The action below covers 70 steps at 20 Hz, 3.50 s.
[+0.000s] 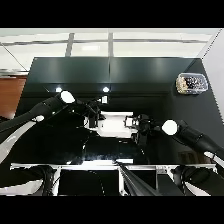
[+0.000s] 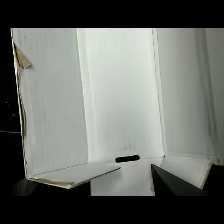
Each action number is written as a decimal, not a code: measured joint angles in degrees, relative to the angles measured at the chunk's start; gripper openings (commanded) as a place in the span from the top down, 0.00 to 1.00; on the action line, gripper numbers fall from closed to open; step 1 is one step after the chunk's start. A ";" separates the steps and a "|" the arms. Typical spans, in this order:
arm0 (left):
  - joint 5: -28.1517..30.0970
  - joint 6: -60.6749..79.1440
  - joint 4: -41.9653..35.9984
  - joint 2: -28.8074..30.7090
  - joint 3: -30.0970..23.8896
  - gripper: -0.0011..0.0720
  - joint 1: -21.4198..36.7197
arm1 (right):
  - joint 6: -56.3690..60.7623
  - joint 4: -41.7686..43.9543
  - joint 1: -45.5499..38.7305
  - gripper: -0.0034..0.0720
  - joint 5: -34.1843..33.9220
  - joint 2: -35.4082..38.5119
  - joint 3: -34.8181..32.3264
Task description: Fold the box and place the chain.
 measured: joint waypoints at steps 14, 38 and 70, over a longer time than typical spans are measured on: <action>-0.15 -0.13 -0.07 -0.02 -0.02 0.95 0.00 | -6.23 1.73 -2.58 0.02 -2.56 -0.07 4.39; -1.75 -0.09 -0.09 -0.02 -0.02 0.95 -0.07 | -18.43 12.41 -10.25 0.02 5.49 -2.60 5.40; -1.73 -0.15 -0.28 -0.02 -0.02 0.95 -0.07 | -27.67 16.94 -9.84 0.02 6.82 -11.19 3.39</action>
